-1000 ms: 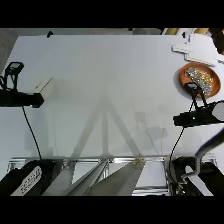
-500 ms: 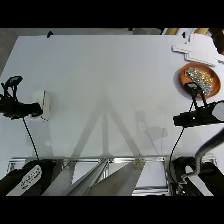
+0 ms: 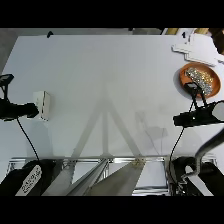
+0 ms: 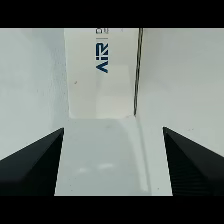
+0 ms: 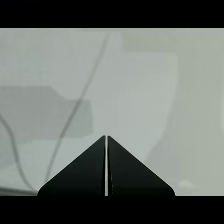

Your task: Fold the box and place the chain.

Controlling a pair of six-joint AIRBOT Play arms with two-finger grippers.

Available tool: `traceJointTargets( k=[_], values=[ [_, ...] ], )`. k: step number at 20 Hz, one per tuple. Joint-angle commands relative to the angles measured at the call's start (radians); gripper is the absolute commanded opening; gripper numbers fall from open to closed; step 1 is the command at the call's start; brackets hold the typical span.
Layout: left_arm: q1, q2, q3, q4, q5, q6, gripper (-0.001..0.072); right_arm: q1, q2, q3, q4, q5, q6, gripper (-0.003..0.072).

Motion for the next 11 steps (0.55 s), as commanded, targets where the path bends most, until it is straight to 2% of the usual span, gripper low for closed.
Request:
traceJointTargets(
  k=[1, 5, 11],
  values=[
    [-0.031, 0.134, 0.000, -0.004, 0.007, 0.000, 0.0697, -0.001, 0.001, 0.000, 0.000, 0.000, 0.000, 0.0021],
    [-0.064, 0.221, -0.001, -0.004, 0.008, 0.000, 0.0697, -0.001, 0.001, 0.000, 0.000, 0.000, 0.000, 0.0021],
    [-0.067, 0.225, -0.006, -0.005, 0.046, 0.000, 0.0697, -0.001, 0.001, 0.000, 0.000, 0.000, 0.000, 0.0021]
  ],
)
